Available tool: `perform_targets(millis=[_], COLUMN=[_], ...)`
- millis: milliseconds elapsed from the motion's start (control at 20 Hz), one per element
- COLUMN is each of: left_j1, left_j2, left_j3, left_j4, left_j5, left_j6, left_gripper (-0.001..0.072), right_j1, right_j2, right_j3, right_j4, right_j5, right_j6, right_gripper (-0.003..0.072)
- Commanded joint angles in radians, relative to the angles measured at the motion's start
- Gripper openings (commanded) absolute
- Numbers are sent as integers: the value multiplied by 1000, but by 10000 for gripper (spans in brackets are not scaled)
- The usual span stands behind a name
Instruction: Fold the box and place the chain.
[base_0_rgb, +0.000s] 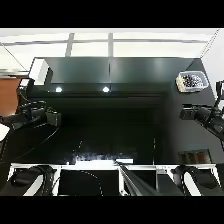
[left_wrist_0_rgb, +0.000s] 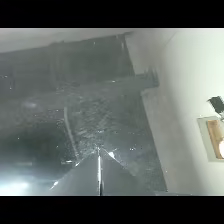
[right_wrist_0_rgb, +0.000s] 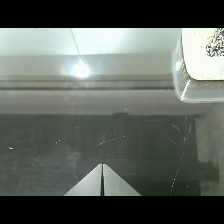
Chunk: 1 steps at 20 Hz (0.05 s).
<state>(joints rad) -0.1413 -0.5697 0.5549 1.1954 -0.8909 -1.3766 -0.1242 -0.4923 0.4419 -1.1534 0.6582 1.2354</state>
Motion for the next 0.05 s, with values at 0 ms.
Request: perform_targets(millis=[0], left_j1=[0], left_j2=[1], left_j3=[0], left_j4=[0], left_j5=[0], left_j6=[0], left_gripper=[28], right_j1=[0], right_j2=[1], right_j3=[-1], right_j4=[0], right_j5=[-1], right_j6=[0], right_gripper=[8])
